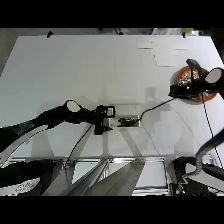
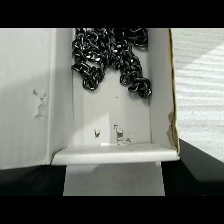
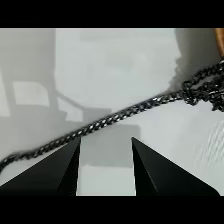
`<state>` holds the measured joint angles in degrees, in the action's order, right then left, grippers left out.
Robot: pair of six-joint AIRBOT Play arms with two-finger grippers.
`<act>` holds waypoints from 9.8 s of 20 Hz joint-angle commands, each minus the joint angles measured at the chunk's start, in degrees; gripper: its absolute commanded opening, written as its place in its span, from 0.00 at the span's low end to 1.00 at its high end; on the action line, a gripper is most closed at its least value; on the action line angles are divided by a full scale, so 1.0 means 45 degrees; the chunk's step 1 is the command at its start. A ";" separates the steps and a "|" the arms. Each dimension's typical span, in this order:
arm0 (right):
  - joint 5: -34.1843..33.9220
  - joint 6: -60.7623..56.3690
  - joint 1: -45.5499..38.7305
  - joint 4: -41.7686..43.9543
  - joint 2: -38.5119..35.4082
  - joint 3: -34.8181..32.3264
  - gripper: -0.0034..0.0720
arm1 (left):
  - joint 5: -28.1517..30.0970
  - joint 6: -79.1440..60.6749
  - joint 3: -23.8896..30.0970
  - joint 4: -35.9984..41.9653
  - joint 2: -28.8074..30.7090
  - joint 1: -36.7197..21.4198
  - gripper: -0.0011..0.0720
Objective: Fold the box and place the chain.
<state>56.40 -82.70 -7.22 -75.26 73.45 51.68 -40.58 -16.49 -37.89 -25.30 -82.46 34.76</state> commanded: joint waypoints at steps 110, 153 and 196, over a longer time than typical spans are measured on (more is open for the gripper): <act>0.0301 0.0651 0.1870 -0.1486 0.1268 0.0588 0.51 | -0.0087 0.0000 0.0000 -0.0005 0.0010 -0.0010 0.30; 0.3075 0.1889 0.4799 0.3682 -0.6776 -0.0083 0.07 | -0.0185 -0.0005 0.0005 -0.0005 0.0010 -0.0005 0.30; 0.2963 1.0598 0.2963 0.4600 -0.3944 -0.0019 0.07 | -0.0180 -0.0005 0.0000 -0.0005 0.0010 -0.0005 0.30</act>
<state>66.28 -43.55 11.22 -47.29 55.20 50.24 -41.41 -16.49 -37.89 -25.30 -82.46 34.76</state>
